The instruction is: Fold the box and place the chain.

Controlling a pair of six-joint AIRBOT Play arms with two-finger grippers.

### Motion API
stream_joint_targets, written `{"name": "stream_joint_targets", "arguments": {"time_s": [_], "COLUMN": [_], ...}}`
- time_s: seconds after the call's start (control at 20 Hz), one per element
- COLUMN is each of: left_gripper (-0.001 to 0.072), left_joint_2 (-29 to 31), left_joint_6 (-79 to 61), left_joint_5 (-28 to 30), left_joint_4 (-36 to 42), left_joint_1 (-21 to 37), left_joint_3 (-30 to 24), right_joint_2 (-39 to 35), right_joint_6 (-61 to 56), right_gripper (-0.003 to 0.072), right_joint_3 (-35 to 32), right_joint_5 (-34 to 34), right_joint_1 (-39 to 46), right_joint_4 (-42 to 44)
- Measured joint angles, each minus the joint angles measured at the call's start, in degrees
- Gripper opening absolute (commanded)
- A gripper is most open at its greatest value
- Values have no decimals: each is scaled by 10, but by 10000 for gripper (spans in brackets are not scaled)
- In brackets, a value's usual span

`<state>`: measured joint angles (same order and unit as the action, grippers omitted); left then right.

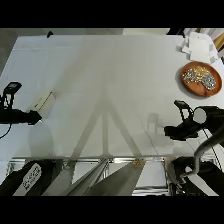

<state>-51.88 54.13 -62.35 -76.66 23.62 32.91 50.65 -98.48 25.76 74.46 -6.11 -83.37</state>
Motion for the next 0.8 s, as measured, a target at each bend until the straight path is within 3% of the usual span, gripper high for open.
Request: {"name": "stream_joint_targets", "arguments": {"time_s": [0.05,0.1,0.15,0.2,0.55,0.8], "left_gripper": [311,517,640,692,694,693], "left_joint_2": [-1,-1,-1,-2,3,56], "left_joint_6": [1,1,2,3,3,1], "left_joint_5": [-2,-3,-5,-9,-14,-12], "left_joint_4": [-6,-10,-15,-19,-6,-34], "left_joint_1": [0,0,0,0,-4,-42], "left_joint_3": [0,0,0,0,0,0], "right_joint_2": [0,0,0,0,0,0], "right_joint_6": [0,0,0,0,0,0], "right_gripper": [14,14,14,14,14,14], "right_joint_3": [0,0,0,0,0,0], "right_joint_5": [0,0,0,0,0,0], "right_joint_1": [0,0,0,0,0,0], "right_joint_4": [0,0,0,0,0,0]}}
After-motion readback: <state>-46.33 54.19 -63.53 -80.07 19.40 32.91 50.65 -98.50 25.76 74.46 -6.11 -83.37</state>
